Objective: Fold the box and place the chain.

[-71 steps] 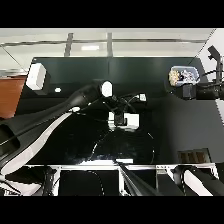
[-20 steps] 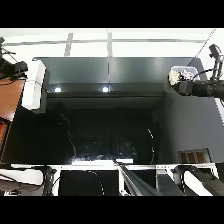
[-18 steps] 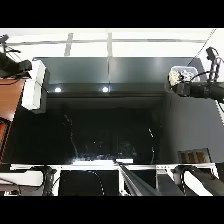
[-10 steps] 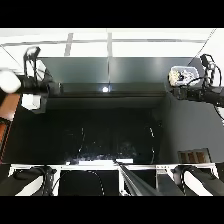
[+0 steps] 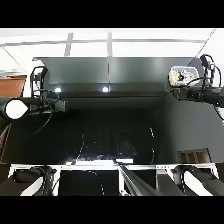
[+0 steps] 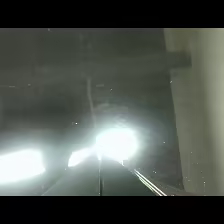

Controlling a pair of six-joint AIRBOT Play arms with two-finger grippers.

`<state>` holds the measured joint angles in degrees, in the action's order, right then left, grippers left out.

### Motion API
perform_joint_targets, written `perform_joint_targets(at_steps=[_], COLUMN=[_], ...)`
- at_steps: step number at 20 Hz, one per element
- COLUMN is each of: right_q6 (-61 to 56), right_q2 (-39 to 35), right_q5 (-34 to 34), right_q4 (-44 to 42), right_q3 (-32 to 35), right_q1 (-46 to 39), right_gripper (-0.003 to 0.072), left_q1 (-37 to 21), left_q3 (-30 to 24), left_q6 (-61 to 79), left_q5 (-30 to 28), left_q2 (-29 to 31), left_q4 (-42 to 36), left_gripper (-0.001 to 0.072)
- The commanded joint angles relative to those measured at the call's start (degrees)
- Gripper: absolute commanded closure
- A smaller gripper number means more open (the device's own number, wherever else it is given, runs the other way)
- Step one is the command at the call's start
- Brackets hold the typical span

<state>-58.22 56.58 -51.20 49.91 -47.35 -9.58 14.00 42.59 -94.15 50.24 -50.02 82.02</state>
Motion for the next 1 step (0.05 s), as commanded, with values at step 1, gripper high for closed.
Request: perform_joint_targets(at_steps=[1], right_q6=[-0.04], right_q2=[0.00], right_q5=[0.02], right_q4=[0.02], right_q3=[0.00], right_q1=[0.07], right_gripper=[0.0671], left_q1=[0.15], left_q3=[-0.52], left_q6=[0.04], left_q5=[-0.31], left_q2=[0.17], left_q4=[-0.04], left_gripper=[0.0684])
